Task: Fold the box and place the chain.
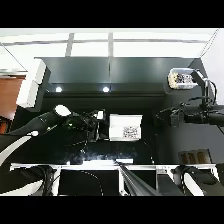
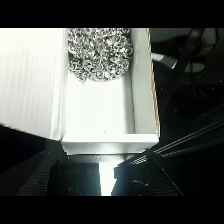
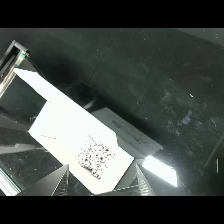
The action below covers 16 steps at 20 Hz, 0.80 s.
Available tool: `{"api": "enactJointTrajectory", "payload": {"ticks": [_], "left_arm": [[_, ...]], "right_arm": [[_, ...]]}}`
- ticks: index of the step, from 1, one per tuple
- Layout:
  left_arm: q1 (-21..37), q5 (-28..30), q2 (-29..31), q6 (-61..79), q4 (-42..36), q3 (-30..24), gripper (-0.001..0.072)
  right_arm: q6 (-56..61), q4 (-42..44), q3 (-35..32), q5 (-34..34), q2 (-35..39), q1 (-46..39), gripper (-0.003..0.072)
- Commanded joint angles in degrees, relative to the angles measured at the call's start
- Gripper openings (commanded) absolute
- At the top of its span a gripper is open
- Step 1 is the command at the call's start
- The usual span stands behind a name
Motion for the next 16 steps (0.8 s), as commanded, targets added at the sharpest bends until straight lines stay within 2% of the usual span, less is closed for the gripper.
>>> {"api": "enactJointTrajectory", "payload": {"ticks": [1, 12, 16], "left_arm": [[-0.42, 0.24, -0.24, -0.46, 0.83, 0.28, 0.0707], [-2.12, 1.86, -0.26, -3.96, 1.51, 0.28, 0.0707], [-2.56, 1.92, -0.22, -8.17, 7.06, 0.28, 0.0707]], "right_arm": [[-0.07, -0.09, 0.04, 0.04, 0.07, 0.02, 0.0500], [-0.11, -0.11, 0.04, 0.00, 0.07, 0.02, 0.0500], [-0.11, -0.11, 0.04, 0.02, 0.07, 0.02, 0.0500]]}}
